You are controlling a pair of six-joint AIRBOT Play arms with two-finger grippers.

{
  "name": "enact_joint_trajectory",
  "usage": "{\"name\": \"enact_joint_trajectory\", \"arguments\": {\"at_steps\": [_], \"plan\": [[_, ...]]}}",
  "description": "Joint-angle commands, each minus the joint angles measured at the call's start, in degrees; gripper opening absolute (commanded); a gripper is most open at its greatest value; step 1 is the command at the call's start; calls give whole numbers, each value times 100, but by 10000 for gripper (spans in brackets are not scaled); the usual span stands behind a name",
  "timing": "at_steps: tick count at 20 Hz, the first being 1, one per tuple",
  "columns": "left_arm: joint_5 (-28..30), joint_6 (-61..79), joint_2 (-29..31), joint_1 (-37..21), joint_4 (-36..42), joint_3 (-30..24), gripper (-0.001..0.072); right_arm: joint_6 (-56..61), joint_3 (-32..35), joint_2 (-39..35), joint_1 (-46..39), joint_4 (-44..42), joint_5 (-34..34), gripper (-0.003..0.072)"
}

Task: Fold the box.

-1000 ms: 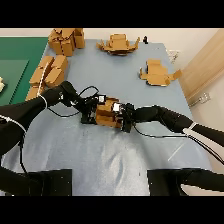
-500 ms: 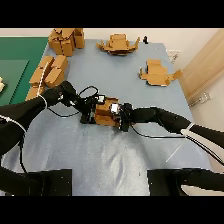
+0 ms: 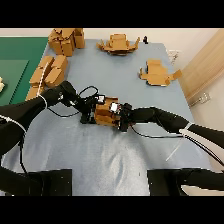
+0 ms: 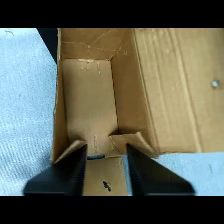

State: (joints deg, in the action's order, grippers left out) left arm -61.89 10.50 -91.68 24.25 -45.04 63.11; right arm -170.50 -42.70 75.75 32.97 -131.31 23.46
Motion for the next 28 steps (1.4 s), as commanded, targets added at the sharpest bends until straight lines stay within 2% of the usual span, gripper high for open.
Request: {"name": "enact_joint_trajectory", "arguments": {"at_steps": [1, 9, 11, 15, 19, 20, 21, 22, 25, 28], "plan": [[-13, -2, -2, 2, 4, 4, 166, 4, 2, 4, 0, -13, -13, 531], [-9, -2, -2, 0, 0, 2, 166, 17, 4, -39, -2, 101, 15, 530], [-9, -2, -2, 0, 0, 4, 166, 396, 4, -160, -33, 365, 103, 529], [-11, -2, -2, -2, 0, 4, 166, 1200, 4, -531, -446, 752, 826, 514], [-9, -2, -2, -2, 0, 2, 166, 1596, 4, -872, -916, 811, 1908, 513], [-9, -2, -2, -2, 0, 4, 166, 1869, 4, -933, -1025, 809, 2052, 469], [-11, -2, -2, -2, 0, 2, 166, 2315, 4, -1012, -1139, 809, 2118, 214], [-11, -2, -2, -2, 0, 2, 166, 2754, 4, -1108, -1270, 774, 2118, 3], [-11, -2, -2, -2, 0, 4, 166, 4433, 13, -1460, -1869, 756, 1956, 8], [-13, -2, -2, -2, 2, 2, 166, 5604, 234, -1746, -2815, 761, 2210, 7]]}}
